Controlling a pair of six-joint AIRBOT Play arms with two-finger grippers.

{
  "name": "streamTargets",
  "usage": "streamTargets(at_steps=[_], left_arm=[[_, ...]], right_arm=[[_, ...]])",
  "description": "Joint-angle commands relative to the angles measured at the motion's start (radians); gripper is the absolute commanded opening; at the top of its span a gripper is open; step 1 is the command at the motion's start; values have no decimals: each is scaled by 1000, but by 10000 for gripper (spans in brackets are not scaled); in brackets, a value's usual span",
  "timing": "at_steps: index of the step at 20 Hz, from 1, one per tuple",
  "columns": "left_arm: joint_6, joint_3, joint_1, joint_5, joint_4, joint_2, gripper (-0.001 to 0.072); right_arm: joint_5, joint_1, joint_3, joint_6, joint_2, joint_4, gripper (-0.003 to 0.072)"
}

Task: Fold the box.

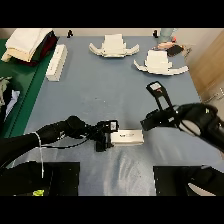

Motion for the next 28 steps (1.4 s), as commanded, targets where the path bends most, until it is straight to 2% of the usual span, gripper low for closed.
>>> streamTargets(at_steps=[1, 3, 7, 11, 12, 14, 16, 18, 21, 23, 25, 28], left_arm=[[0, 1, 0, 0, 0, 0, 458], [0, 1, 0, 0, 0, 0, 458], [-60, 1, 7, 15, 1, 17, 458], [-244, 1, 87, 20, 49, 131, 458], [-333, 1, 122, 21, 106, 167, 458], [-607, 1, 229, 21, 329, 233, 458], [-907, 2, 383, 21, 607, 276, 458], [-1092, 14, 564, 21, 758, 290, 458], [-1126, 63, 815, 44, 759, 259, 458], [-1130, 128, 927, 47, 757, 193, 458], [-1157, 214, 994, 40, 756, 100, 458], [-1176, 350, 1024, 18, 756, -52, 458]], right_arm=[[370, -119, 184, 101, -196, -21, 3], [397, -140, 220, 103, -280, 4, 3], [339, -139, 225, 103, -333, 92, 3], [336, -139, 225, 103, -333, 107, 3], [332, -139, 225, 103, -333, 107, 3], [332, -139, 225, 103, -333, 107, 3], [332, -139, 225, 102, -333, 111, 3], [332, -139, 225, 102, -333, 111, 3], [332, -139, 225, 102, -333, 111, 3], [332, -139, 225, 102, -333, 111, 3], [332, -139, 225, 102, -333, 111, 3], [332, -139, 225, 102, -333, 111, 3]])
